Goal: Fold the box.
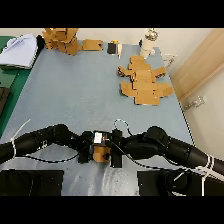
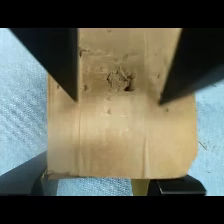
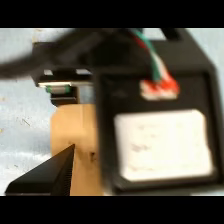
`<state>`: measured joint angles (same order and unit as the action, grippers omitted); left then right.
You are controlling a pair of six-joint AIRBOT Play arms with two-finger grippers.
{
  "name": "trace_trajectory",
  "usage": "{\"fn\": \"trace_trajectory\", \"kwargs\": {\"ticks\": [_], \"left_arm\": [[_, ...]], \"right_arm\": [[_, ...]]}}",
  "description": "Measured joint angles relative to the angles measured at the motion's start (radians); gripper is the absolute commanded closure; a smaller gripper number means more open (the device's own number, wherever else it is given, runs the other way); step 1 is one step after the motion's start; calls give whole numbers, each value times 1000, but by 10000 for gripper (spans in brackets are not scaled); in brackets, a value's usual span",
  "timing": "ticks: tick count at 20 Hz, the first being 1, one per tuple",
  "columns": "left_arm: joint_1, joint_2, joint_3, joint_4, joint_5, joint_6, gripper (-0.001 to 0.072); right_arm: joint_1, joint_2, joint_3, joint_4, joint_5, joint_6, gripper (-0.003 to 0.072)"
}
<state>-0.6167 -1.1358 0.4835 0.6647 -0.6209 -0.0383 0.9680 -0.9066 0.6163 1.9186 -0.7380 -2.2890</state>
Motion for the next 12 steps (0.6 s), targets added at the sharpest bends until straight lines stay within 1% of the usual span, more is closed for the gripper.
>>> {"fn": "trace_trajectory", "kwargs": {"ticks": [3,12], "left_arm": [[0,0,0,0,0,0,183],[0,0,0,0,0,0,183]], "right_arm": [[50,-1,0,-47,16,16,234],[205,-2,-17,-354,75,255,234]]}}
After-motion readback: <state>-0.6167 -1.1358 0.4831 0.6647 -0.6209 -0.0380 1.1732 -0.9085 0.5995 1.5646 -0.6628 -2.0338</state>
